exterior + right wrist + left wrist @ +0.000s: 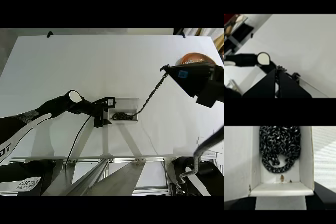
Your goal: Fold the box and place the chain.
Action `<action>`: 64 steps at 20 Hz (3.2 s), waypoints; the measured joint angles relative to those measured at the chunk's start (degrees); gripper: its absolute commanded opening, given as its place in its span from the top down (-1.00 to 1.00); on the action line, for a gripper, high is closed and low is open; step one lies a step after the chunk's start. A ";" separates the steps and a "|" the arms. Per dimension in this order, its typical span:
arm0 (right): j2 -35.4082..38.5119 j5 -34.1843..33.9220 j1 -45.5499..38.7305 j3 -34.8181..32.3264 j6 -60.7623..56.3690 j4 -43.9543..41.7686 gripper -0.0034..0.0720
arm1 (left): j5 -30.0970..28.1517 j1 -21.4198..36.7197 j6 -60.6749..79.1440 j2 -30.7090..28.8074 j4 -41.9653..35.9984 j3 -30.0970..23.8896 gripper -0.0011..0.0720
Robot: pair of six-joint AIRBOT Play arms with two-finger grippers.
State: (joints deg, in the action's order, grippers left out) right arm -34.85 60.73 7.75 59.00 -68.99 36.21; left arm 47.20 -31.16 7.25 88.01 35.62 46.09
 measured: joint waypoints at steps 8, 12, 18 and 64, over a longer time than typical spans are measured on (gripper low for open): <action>-12.37 -4.87 16.41 -0.04 -0.76 13.16 0.86 | 0.00 0.00 0.00 0.00 0.00 0.00 0.94; -16.39 -3.89 20.37 -0.09 -6.43 23.12 0.86 | 0.00 0.00 0.02 0.00 0.00 0.00 0.94; -17.97 -3.72 21.73 -4.76 -10.93 29.70 0.86 | 0.00 0.00 0.02 0.00 0.00 0.00 0.94; -10.01 11.34 21.99 -12.92 -27.91 49.18 0.87 | 0.17 0.00 0.00 0.00 0.00 0.02 0.94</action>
State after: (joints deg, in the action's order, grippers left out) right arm -44.86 72.07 29.74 46.09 -96.90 85.38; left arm 47.37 -31.16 7.25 88.01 35.62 46.11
